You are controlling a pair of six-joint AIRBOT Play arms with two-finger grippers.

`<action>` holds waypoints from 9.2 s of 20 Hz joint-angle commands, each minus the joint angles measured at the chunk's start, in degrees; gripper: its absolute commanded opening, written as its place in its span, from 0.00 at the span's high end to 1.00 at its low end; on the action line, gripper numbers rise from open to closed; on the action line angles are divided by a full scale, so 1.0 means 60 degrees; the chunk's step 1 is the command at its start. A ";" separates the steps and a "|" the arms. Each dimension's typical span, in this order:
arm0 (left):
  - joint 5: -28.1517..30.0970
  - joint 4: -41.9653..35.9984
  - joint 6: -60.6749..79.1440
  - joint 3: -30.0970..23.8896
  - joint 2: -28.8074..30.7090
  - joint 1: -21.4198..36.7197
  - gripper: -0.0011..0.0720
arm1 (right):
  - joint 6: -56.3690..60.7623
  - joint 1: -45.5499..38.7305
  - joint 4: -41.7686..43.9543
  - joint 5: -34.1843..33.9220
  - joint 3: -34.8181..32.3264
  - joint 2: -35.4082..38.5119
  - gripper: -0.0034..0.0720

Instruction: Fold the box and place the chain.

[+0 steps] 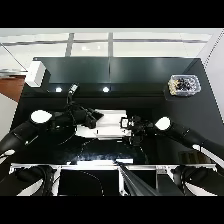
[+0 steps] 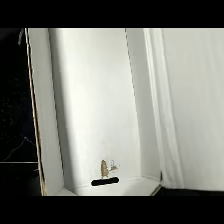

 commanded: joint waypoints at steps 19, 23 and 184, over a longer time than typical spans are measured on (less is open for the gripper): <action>-0.2674 0.4550 0.0390 0.0353 0.0885 0.3038 0.02 | 0.0000 0.0007 0.0000 0.0000 0.0004 -0.0007 0.32; -0.4452 0.5788 0.2969 0.0113 0.0732 0.3311 0.03 | 0.0000 0.0007 0.0000 0.0000 0.0004 -0.0007 0.32; -0.3614 1.1806 -1.6356 0.3479 -0.3155 -0.3432 0.62 | 0.0000 0.0007 0.0000 0.0004 0.0000 -0.0007 0.32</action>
